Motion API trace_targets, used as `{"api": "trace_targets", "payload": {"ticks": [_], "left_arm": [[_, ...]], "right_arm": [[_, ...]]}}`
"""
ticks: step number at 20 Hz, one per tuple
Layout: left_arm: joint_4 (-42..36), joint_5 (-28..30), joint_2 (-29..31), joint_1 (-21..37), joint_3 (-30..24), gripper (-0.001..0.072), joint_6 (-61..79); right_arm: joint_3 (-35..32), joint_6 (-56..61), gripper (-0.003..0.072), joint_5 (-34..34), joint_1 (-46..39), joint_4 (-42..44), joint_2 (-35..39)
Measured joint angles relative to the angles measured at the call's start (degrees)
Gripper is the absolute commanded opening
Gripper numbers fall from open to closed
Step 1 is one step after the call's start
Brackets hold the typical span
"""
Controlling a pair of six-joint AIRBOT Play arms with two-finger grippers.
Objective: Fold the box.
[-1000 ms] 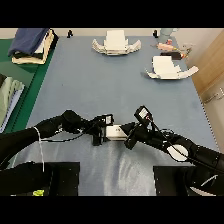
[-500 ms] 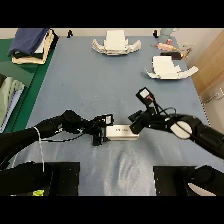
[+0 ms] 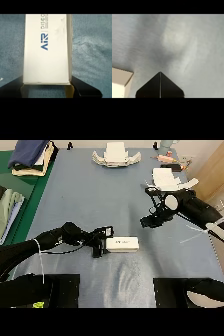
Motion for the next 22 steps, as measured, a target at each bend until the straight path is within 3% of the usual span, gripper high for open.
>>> {"api": "trace_targets", "payload": {"ticks": [9, 14, 17, 22], "left_arm": [[0.28, 0.87, 3.37, 2.01, 0.37, 0.0494, -8.0], [5.27, 7.19, 6.34, 12.22, 1.81, 0.0495, -24.11], [13.51, 8.72, 3.87, 21.64, 7.54, 0.0494, -36.48], [27.12, 7.8, -8.79, 35.06, 26.88, 0.0494, -54.01]], "right_arm": [[1.66, 8.28, 0.0005, 5.25, -0.61, -1.38, -3.8], [1.73, 10.29, 0.0005, 5.18, -0.63, -3.1, -3.96], [1.73, 10.67, 0.0005, 4.98, -0.63, -3.23, -3.96], [1.73, 10.84, 0.0005, 4.76, -0.63, -3.15, -3.96]]}}
